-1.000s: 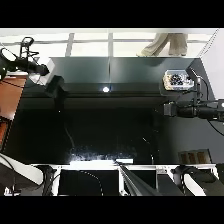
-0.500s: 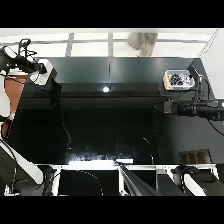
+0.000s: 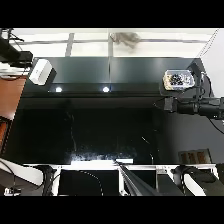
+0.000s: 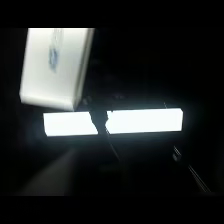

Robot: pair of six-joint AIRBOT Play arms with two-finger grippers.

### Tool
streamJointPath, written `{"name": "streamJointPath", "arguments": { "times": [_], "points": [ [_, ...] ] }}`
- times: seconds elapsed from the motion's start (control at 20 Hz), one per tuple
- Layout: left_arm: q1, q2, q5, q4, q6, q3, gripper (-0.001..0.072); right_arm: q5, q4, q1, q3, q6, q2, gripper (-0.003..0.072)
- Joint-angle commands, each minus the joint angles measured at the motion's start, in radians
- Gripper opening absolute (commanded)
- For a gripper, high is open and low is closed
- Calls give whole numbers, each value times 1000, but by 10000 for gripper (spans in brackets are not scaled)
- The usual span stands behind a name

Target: Fold the box and place the chain.

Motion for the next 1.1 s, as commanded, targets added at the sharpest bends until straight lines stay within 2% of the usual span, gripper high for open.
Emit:
{"name": "streamJointPath", "arguments": {
  "times": [0.0,0.05,0.15,0.25,0.4,0.5,0.6,0.65,0.8,1.05],
  "points": [
    [-41,216,-171,-142,-97,-184,27,88,-158,0,31,48,6,13],
    [-68,322,-59,-164,-98,-312,27,102,-225,0,31,92,19,12],
    [-144,581,244,-185,-101,-635,26,97,-348,10,31,166,66,12],
    [-219,822,463,-202,-95,-946,30,60,-440,38,22,198,137,11],
    [-277,1138,647,-243,-14,-1299,29,-158,-587,90,-112,240,251,11],
    [-274,1284,675,-240,-9,-1469,29,-238,-591,90,-183,282,259,13],
    [-270,1377,701,-241,-8,-1578,30,-248,-597,90,-203,282,259,17],
    [-270,1405,717,-241,-8,-1603,30,-232,-604,90,-203,280,259,17],
    [-270,1444,727,-227,-9,-1612,30,-224,-601,90,-203,280,259,18],
    [-272,1446,713,-227,-9,-1612,30,-224,-601,90,-203,280,259,18]
  ]
}}
